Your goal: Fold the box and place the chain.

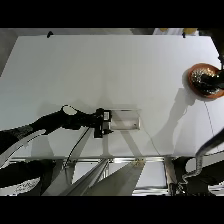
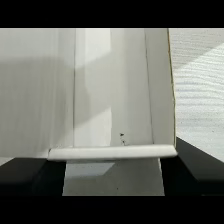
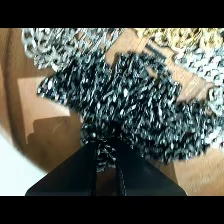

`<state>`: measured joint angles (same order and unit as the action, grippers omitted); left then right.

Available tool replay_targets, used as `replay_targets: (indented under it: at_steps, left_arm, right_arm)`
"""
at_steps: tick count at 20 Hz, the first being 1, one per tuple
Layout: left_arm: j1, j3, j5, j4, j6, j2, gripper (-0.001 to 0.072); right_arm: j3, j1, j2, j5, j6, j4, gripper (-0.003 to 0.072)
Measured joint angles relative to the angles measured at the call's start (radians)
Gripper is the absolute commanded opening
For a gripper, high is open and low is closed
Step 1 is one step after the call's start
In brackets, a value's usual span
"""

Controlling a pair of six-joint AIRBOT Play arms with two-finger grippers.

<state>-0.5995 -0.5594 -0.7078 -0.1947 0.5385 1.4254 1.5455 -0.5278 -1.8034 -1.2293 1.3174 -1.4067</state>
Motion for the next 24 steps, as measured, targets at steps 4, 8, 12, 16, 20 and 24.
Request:
replay_targets:
  at_steps: [4,8,12,16,20,24]
  left_arm:
    - [0.000,0.000,0.000,0.000,0.000,0.000,0.0133]
    - [0.000,0.000,0.000,0.000,0.000,0.000,0.0134]
    - [0.000,0.000,0.000,0.000,0.000,0.000,0.0134]
    - [0.000,0.000,0.000,0.000,0.000,0.000,0.0134]
    - [0.000,0.000,0.000,0.000,0.000,0.000,0.0134]
    - [0.000,0.000,0.000,0.000,0.000,0.000,0.0134]
  right_arm:
    - [0.000,0.012,0.092,0.000,-0.010,0.001,0.0012]
    - [-0.001,0.047,0.234,-0.032,-0.016,0.002,0.0012]
    - [-0.001,0.111,0.411,-0.108,-0.017,0.007,0.0012]
    - [-0.001,0.195,0.603,-0.194,-0.017,0.053,0.0012]
    - [0.000,0.309,0.780,-0.271,-0.017,0.110,0.0012]
    - [-0.001,0.463,0.916,-0.312,0.013,0.147,0.0012]
